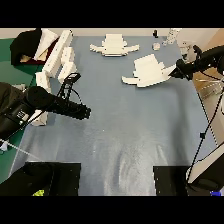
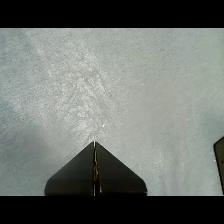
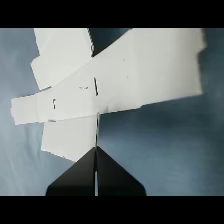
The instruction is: Fold the box.
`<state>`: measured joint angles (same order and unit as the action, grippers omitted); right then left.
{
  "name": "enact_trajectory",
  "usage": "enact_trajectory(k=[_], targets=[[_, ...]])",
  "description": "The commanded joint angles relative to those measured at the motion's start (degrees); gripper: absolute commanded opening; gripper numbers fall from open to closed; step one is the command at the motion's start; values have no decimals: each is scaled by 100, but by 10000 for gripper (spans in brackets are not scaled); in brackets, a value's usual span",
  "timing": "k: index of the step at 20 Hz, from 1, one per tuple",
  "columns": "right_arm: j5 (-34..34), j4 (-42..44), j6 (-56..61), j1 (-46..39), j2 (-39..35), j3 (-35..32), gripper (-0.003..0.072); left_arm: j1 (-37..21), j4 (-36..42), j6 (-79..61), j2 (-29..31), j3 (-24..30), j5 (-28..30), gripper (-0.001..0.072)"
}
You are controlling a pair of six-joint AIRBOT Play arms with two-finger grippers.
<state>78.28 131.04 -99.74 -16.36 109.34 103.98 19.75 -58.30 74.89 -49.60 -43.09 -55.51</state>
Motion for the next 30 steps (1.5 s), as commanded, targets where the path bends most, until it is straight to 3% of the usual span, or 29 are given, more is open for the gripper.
enact_trajectory(k=[1, 7, 12, 17, 19, 23, 24, 25, 26, 30], targets=[[52, -15, -17, 433, -973, -1679, 0, 4, 0, -2, 4, 0, 2, 15], [-1397, -20, -15, 1480, -3530, -5574, 0, 4, 0, -2, 4, -2, 2, 14], [-1818, -33, 601, 2129, -5379, -7420, 0, 4, 0, -2, 4, 0, 2, 15], [-1801, -192, 785, 2197, -5899, -7766, 34, 4, 0, -2, 4, 0, 2, 15], [-1851, -374, 785, 2190, -5897, -7724, 496, 4, 0, -2, 4, -2, 2, 14], [-1720, -1790, 1486, 1775, -5899, -7123, 512, 4, 2, -2, 4, -2, 2, 15], [-1626, -2186, 1646, 1580, -5895, -6948, 495, 4, 2, -2, 4, 0, 2, 14], [-1534, -2492, 1659, 1314, -5877, -6795, 417, 4, 2, -2, 4, 0, 2, 14], [-1469, -2614, 1628, 1014, -5821, -6708, 375, 4, 2, -2, 4, 0, 2, 15], [-1421, -1814, 411, 31, -5222, -6784, 375, 4, 2, -2, 4, 0, 4, 15]])
